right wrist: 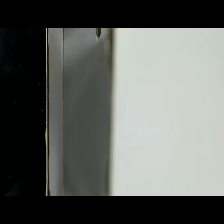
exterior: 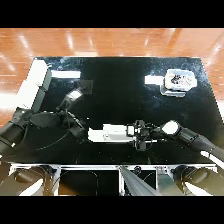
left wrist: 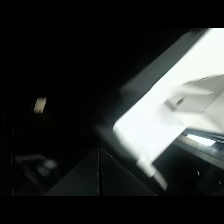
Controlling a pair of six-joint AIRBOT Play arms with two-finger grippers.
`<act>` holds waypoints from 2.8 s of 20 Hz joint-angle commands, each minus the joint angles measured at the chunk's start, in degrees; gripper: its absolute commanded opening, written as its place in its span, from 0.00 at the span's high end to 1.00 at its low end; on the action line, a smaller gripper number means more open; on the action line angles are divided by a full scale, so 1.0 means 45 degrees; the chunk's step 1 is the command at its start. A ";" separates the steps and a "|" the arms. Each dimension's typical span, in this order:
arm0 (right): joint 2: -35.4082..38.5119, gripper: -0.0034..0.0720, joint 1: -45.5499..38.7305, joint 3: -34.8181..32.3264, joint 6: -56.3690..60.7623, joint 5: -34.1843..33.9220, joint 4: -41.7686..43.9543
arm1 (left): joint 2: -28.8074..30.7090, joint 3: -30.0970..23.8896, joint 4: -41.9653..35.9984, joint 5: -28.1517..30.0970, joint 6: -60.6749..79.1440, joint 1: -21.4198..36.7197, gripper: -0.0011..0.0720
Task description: Fold the box and place the chain.
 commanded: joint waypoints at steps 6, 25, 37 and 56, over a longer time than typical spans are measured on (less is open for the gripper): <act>0.0000 0.23 0.0010 0.0005 0.0000 0.0000 0.0005 | -0.0306 -0.0452 0.0267 0.1943 -0.4255 0.1676 0.96; -0.0005 0.23 0.0010 0.0005 0.0000 0.0000 0.0005 | -0.3483 -0.0476 -0.2127 0.1054 -0.5746 0.0393 0.96; -0.0005 0.23 0.0010 0.0005 0.0000 0.0000 0.0005 | -0.4362 -0.0471 -0.3133 0.0068 -0.5280 -0.0369 0.96; -0.0005 0.23 0.0015 0.0005 0.0019 -0.0034 0.0010 | -0.3842 -0.0413 -0.3721 0.0923 -0.4915 -0.0889 0.24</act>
